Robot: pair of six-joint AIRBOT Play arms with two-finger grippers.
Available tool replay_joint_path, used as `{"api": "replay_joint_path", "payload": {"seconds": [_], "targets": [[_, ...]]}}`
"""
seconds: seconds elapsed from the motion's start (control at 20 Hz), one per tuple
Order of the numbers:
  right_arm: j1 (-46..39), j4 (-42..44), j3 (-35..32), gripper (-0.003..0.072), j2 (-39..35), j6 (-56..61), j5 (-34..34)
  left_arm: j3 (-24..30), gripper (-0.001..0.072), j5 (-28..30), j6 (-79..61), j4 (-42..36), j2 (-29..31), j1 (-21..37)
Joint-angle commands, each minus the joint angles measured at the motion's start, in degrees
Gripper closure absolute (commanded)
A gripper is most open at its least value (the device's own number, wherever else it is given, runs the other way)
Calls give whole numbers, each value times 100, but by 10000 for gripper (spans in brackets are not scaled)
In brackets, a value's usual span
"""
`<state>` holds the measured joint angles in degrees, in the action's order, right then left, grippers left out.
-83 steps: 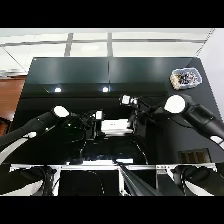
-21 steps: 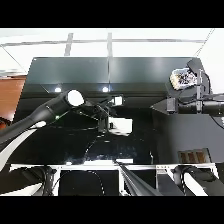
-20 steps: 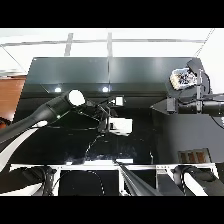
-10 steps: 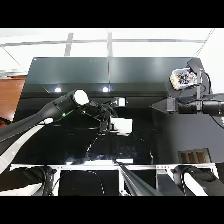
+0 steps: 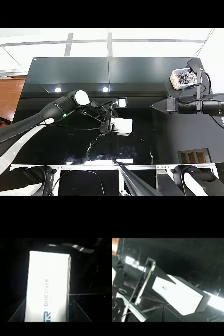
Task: Fold the box and place the chain.
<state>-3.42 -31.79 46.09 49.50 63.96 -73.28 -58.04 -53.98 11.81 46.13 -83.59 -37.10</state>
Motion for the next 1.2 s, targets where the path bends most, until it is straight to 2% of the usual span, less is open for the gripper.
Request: {"api": "replay_joint_path", "payload": {"seconds": [0.0,0.15,0.25,0.35,0.4,0.45,0.5,0.6,0.75,0.95,1.05,1.15], "targets": [[-4,2,4,673,-7,2,0,-7,5,28,-2,372,-136,-138],[-2,2,4,673,-7,4,-2,-7,5,396,4,468,-337,-238],[-4,0,4,673,-7,4,-2,-7,5,584,24,909,-345,-310],[-4,0,4,673,-7,2,2,-7,7,544,111,1174,-343,-345],[-2,0,4,673,-7,2,0,-7,66,551,472,1174,-341,-345],[-2,0,4,673,-7,4,0,-9,279,553,872,1209,-326,-326],[-2,0,4,673,-7,4,0,-17,382,553,1134,1252,-291,-273],[-4,0,4,673,-7,4,4,-50,382,549,1519,1360,-149,15],[-2,0,4,673,-4,4,15,-328,382,549,2485,2050,-9,1010],[-2,7,4,673,-4,7,70,-966,381,748,3849,2758,-33,3189],[-2,9,4,673,-4,9,144,-1482,381,717,4516,2754,-234,4297],[-2,20,4,673,-4,7,238,-2197,381,382,4686,2756,-643,5117]]}}
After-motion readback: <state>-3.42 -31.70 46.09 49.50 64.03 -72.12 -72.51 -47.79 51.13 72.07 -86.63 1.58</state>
